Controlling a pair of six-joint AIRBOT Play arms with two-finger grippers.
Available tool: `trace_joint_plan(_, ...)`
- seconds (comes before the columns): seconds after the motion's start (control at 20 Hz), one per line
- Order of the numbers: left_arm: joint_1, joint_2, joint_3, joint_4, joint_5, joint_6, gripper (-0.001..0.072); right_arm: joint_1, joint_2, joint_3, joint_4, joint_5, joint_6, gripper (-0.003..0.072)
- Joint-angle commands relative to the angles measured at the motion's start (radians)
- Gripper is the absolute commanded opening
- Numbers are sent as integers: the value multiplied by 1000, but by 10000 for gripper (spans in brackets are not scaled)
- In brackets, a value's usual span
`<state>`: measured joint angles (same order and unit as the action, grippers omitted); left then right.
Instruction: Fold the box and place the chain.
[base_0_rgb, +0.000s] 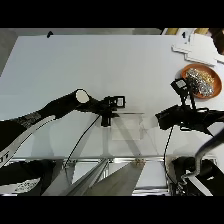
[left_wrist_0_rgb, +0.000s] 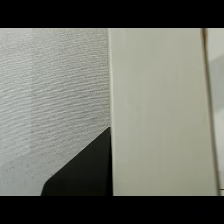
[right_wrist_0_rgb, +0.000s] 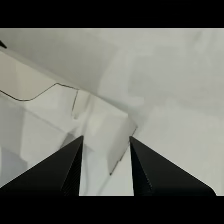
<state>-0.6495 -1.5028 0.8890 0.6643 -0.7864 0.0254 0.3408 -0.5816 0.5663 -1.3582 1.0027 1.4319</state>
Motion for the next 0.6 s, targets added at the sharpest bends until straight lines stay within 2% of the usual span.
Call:
trace_joint_plan(0.0, 0, -1, 0, 2, -3, -1, 9, 1, 0, 1, 2, 4, 0, 322)
trace_joint_plan(0.3, 0, -1, 0, 2, -3, 0, 10, 1, 0, 1, 6, 65, -18, 317)
trace_joint_plan(0.45, 0, -1, 0, 2, -3, -1, 10, 1, 0, 0, 76, 119, -149, 203)
trace_joint_plan(0.55, 0, -1, 0, 2, -3, -1, 10, 1, 0, 0, 142, 155, -242, 85)
